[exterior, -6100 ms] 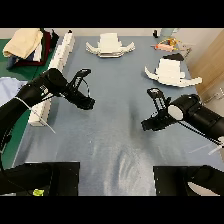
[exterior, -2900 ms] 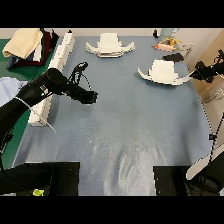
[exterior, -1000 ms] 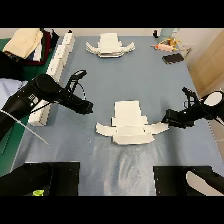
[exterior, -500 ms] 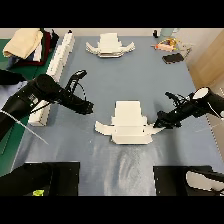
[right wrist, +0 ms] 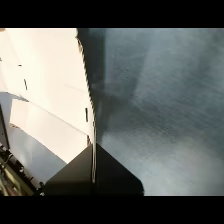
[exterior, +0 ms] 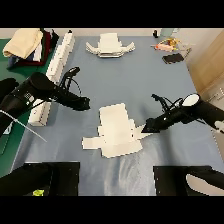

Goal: Fold the box.

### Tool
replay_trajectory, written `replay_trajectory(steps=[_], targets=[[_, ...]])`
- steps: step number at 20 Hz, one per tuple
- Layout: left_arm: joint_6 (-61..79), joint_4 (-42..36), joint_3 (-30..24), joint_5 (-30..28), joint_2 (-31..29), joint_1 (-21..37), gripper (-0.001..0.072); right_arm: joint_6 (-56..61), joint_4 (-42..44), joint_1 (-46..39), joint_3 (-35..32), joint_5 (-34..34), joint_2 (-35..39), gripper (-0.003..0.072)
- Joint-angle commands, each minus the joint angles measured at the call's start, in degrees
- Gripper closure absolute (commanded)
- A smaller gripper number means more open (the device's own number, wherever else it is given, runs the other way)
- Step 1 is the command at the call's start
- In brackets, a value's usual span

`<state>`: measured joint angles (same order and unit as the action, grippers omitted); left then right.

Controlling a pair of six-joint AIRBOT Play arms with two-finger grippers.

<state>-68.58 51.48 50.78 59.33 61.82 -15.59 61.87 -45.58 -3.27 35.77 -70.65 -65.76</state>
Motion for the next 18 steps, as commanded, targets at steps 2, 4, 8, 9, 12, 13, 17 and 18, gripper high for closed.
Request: replay_trajectory(steps=[2,4,8,9,12,13,17,18], targets=[[0.35,-0.31,-0.02,1.49,-0.02,4.33,0.0164,-2.8,1.31,8.35,-9.18,16.11,12.61,0.0684],[0.44,-0.24,-0.02,1.6,0.04,4.5,0.0111,-2.19,0.59,9.75,-11.8,19.85,18.08,0.0684],[2.29,-0.55,-0.09,2.38,2.54,4.5,0.0138,-0.22,-3.02,9.75,-14.64,19.69,21.53,0.0684],[4.24,-1.99,-0.13,3.39,4.09,4.5,0.0138,-0.17,-3.02,9.75,-14.93,19.26,21.44,0.0684],[14.58,-13.18,-0.15,4.15,9.86,4.5,0.0137,-0.17,-3.04,9.81,-15.02,18.62,21.44,0.0684],[18.36,-17.14,-0.13,4.24,11.93,4.48,0.0138,-0.17,-3.02,9.81,-15.02,18.62,21.44,0.0684],[27.47,-24.96,-0.13,8.02,18.45,4.15,0.0138,-0.17,-2.99,9.81,-15.02,18.36,21.44,0.0683],[28.15,-24.9,-0.13,8.68,19.34,3.65,0.0138,-0.17,-2.99,9.81,-15.02,18.08,21.44,0.0684]])
